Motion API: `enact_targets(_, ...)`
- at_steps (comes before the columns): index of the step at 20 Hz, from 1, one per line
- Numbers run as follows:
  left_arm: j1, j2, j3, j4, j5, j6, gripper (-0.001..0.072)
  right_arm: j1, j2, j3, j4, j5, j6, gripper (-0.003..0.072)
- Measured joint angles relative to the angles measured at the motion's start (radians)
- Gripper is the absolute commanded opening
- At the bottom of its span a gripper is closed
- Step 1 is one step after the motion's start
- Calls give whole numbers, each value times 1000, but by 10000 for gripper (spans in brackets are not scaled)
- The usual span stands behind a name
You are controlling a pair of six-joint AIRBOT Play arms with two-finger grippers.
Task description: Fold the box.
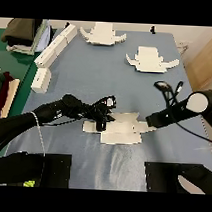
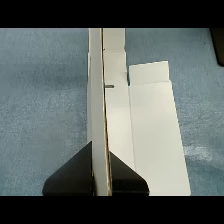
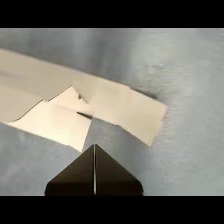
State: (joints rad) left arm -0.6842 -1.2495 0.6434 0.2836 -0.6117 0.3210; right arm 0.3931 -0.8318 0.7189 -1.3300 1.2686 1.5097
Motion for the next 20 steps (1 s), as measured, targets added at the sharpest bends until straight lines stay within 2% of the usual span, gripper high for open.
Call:
enact_targets(1, 0, 0, 0, 0, 0, 0, 14, 61, 8, -21, 5, -2, -39, 4)
enact_targets(2, 0, 0, 0, 0, 0, 0, 14, 122, 14, -45, 6, -16, -79, 56)
enact_targets(4, 0, 0, 0, 0, 0, 0, 14, 256, 18, -98, -2, -82, -172, 525)
enact_targets(5, 0, 0, 0, 0, 0, 0, 14, 323, 17, -123, -17, -129, -226, 592)
enact_targets(8, 0, 0, 0, 1, 0, 0, 14, 466, -5, -167, -103, -274, -351, 592)
enact_targets(12, 0, 0, 0, 1, 0, 0, 14, 545, -67, -187, -196, -418, -481, 592)
enact_targets(14, 0, 0, 0, 1, 0, 0, 14, 559, -92, -191, -214, -451, -517, 594)
enact_targets(16, 0, 0, 0, 1, 0, 0, 14, 567, -102, -193, -221, -462, -538, 638)
enact_targets(20, 0, 0, 0, 1, 0, 0, 14, 572, -106, -201, -222, -442, -558, 641)
